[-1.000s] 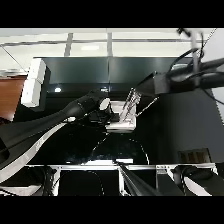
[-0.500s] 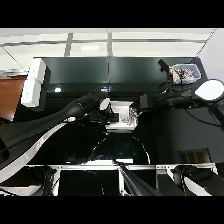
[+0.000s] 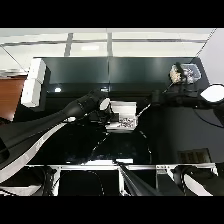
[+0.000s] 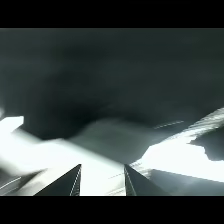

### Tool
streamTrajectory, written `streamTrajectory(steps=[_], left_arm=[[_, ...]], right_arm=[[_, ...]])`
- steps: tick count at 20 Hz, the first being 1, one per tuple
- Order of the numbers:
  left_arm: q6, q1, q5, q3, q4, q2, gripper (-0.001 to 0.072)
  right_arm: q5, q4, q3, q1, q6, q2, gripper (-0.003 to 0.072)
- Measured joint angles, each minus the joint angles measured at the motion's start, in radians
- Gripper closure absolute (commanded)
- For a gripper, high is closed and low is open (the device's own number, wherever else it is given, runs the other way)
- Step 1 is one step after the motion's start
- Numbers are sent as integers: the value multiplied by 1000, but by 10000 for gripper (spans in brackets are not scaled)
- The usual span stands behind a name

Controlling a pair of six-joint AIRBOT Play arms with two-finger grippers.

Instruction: Fold the box and place the chain.

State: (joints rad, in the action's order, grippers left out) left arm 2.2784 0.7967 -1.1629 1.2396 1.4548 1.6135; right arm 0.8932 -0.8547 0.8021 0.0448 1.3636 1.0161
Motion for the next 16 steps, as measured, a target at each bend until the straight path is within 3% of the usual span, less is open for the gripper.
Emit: streamTrajectory(steps=[2,3,4,7,10,12,13,14,15,16], left_arm=[[0,0,0,0,0,0,684],[0,0,0,0,0,0,684],[0,0,0,0,0,0,684],[0,0,0,0,0,0,684],[0,0,0,0,-1,0,684],[0,0,0,0,-1,0,684],[0,0,0,0,-1,0,684],[0,0,0,0,-1,0,684],[0,0,-1,0,-1,0,684],[0,0,-1,0,-1,0,684]], right_arm=[[-114,-166,-14,-64,86,22,333],[-184,-238,-18,-92,151,45,96],[-244,-285,-19,-111,204,74,25],[-357,-348,48,-145,311,224,26],[-314,-373,203,-163,357,409,27],[-265,-380,315,-170,372,521,138],[-233,-383,367,-172,384,572,142],[-214,-384,410,-175,392,613,303],[-198,-385,441,-177,397,643,400],[-185,-388,463,-179,404,665,626]])
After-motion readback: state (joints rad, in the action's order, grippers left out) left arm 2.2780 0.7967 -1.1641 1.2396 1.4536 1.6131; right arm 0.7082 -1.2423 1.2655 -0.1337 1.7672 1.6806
